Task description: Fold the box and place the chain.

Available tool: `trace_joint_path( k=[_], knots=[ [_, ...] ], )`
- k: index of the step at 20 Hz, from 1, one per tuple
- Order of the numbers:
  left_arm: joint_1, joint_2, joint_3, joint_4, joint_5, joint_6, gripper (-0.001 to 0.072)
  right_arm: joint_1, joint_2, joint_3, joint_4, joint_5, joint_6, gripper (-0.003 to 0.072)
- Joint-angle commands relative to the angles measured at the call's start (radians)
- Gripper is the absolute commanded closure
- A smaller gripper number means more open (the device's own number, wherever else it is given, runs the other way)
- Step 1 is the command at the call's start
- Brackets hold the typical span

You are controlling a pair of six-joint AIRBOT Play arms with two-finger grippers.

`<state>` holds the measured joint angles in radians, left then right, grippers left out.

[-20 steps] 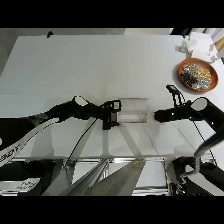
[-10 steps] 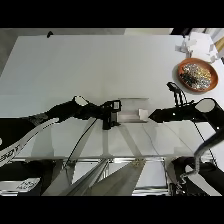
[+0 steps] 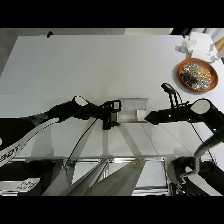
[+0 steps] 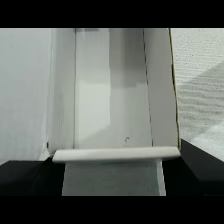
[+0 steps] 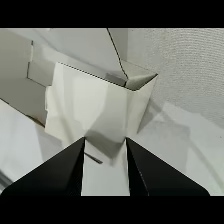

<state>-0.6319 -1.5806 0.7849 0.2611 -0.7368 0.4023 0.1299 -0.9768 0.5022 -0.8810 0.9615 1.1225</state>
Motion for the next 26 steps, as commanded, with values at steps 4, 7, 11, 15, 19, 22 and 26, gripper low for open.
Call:
trace_joint_path(
  k=[4,7,11,15,19,22,26],
  knots=[
    [0.001,0.001,0.001,0.0,0.0,0.0,0.0698,0.152,-0.074,0.076,-0.224,-0.071,0.296,0.0348],
    [0.001,0.001,0.001,0.0,0.0,0.0,0.0698,0.208,-0.11,0.133,-0.31,-0.061,0.432,0.0349],
    [0.001,0.001,0.001,0.0,0.0,0.0,0.0698,0.293,-0.175,0.196,-0.464,-0.02,0.622,0.0349],
    [0.001,0.001,0.001,0.0,0.0,0.0,0.0698,0.366,-0.25,0.264,-0.547,0.038,0.784,0.0348],
    [0.001,0.001,0.001,0.0,0.0,0.0,0.0698,0.426,-0.314,0.321,-0.645,0.093,0.842,0.0348],
    [0.001,0.001,0.001,0.0,0.0,0.0,0.0698,0.443,-0.344,0.328,-0.652,0.095,0.872,0.0348],
    [0.001,0.001,0.001,0.0,0.0,0.0,0.0698,0.443,-0.365,0.328,-0.657,0.095,0.885,0.035]
  ],
)
